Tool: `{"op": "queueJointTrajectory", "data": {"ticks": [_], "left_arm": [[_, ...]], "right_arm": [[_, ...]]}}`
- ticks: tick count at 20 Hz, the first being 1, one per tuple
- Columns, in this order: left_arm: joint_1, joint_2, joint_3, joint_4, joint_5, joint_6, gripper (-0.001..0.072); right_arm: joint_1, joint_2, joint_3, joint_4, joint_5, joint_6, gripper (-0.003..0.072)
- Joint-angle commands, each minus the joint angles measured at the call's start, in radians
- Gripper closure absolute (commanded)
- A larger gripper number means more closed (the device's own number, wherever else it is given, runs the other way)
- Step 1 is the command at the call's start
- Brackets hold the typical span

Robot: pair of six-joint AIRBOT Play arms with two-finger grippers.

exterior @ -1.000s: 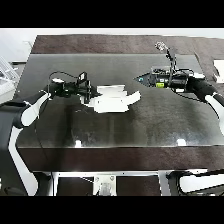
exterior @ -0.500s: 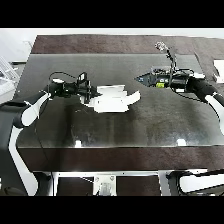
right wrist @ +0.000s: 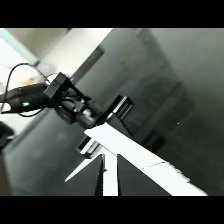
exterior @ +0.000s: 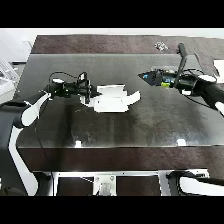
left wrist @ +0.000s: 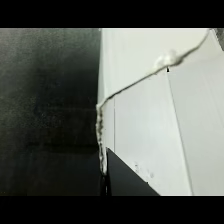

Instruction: Fold the box and place the chain.

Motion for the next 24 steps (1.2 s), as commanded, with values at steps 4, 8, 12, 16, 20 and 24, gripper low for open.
{"op": "queueJointTrajectory", "data": {"ticks": [4,8,12,16,20,24], "left_arm": [[0.0,0.0,0.0,0.0,0.003,0.0,0.0688],[0.0,0.0,0.0,0.0,0.002,0.0,0.0688],[0.0,0.0,0.0,-0.001,0.002,0.0,0.0687],[0.0,0.0,0.0,-0.001,0.002,0.0,0.0687],[0.0,0.0,0.0,-0.002,0.003,0.0,0.0687],[0.0,0.0,0.0,-0.003,0.003,0.0,0.0687]], "right_arm": [[0.036,0.225,-0.295,-0.108,-0.401,-0.531,0.0311],[0.138,0.214,-0.369,-0.169,-0.444,-0.743,0.0232],[0.262,0.162,-0.369,-0.169,-0.504,-0.855,0.021],[0.331,0.079,-0.366,-0.166,-0.521,-1.033,0.0111],[0.331,0.034,-0.349,-0.12,-0.555,-1.021,0.0111],[0.331,0.0,-0.321,-0.151,-0.551,-1.025,0.011]]}}
